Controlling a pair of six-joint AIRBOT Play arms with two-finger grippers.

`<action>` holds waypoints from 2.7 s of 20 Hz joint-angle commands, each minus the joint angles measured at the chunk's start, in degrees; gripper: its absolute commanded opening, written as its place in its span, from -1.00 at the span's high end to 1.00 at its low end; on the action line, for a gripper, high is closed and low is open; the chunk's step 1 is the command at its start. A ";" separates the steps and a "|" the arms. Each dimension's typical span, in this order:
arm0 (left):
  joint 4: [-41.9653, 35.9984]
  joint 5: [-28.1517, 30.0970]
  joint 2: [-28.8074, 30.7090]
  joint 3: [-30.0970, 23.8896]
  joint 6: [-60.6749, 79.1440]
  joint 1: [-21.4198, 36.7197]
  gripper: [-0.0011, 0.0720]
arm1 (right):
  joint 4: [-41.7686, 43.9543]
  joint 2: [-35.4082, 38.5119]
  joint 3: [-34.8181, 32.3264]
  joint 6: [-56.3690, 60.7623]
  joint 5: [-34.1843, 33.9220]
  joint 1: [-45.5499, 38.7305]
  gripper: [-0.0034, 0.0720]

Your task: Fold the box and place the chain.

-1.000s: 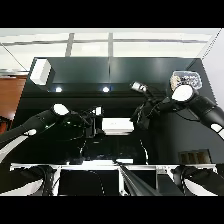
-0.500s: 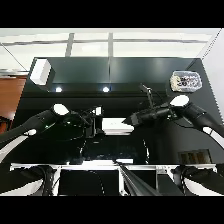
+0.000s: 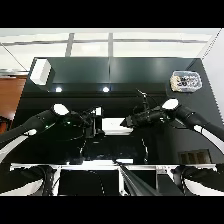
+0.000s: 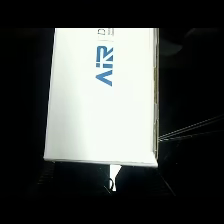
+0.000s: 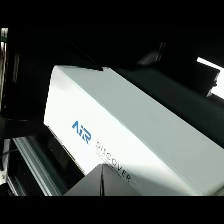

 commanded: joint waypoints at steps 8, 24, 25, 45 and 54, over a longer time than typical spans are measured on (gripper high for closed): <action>-0.22 -0.24 0.04 0.07 -0.76 0.07 0.03 | -9.46 13.29 9.31 2.64 10.25 -8.63 0.86; 7.78 -4.17 4.76 12.96 -25.14 -6.86 -1.00 | -38.14 29.31 5.66 20.41 14.21 -20.90 0.86; 7.96 -2.69 2.71 14.51 -27.28 -7.85 -1.00 | -38.14 29.31 5.29 20.57 13.97 -20.90 0.86; 15.21 -4.02 -7.34 19.41 -30.29 -15.32 -1.00 | -38.27 29.29 5.25 20.76 13.38 -20.90 0.86; 19.78 0.87 -10.12 19.37 -32.04 -20.26 -0.49 | -38.27 29.31 5.25 21.00 12.76 -20.90 0.86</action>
